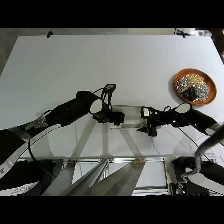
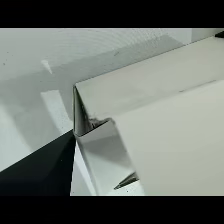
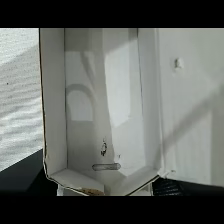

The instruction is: Fold the box and place the chain.

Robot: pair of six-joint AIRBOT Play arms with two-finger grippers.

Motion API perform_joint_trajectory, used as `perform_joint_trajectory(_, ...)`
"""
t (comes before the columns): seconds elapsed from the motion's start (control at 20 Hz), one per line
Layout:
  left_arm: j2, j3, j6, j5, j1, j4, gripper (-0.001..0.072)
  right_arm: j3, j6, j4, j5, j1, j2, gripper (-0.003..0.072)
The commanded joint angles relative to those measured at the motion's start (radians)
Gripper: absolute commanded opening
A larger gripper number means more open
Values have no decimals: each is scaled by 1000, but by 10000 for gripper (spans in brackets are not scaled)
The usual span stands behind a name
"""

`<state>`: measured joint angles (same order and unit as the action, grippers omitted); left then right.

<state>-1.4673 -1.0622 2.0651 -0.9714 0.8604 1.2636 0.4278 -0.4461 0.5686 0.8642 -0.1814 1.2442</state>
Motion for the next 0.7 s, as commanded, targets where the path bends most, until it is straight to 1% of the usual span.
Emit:
perform_joint_trajectory(0.0,-43,-51,131,-86,24,54,491,0,0,0,0,0,0,410)
perform_joint_trajectory(0.15,-68,-57,190,-136,39,58,486,0,0,0,0,0,0,410)
perform_joint_trajectory(0.25,-74,-58,261,-131,44,60,483,0,0,0,0,0,0,410)
perform_joint_trajectory(0.3,-75,-58,299,-125,44,62,444,0,0,0,0,0,0,410)
perform_joint_trajectory(0.35,-76,-58,321,-116,44,64,374,0,0,0,0,0,0,410)
perform_joint_trajectory(0.4,-76,-58,333,-107,46,71,339,0,0,0,0,0,0,410)
perform_joint_trajectory(0.55,-80,-58,371,-91,47,84,337,0,0,0,0,0,0,410)
perform_joint_trajectory(0.65,-87,-58,370,-101,47,84,338,0,0,0,0,0,0,410)
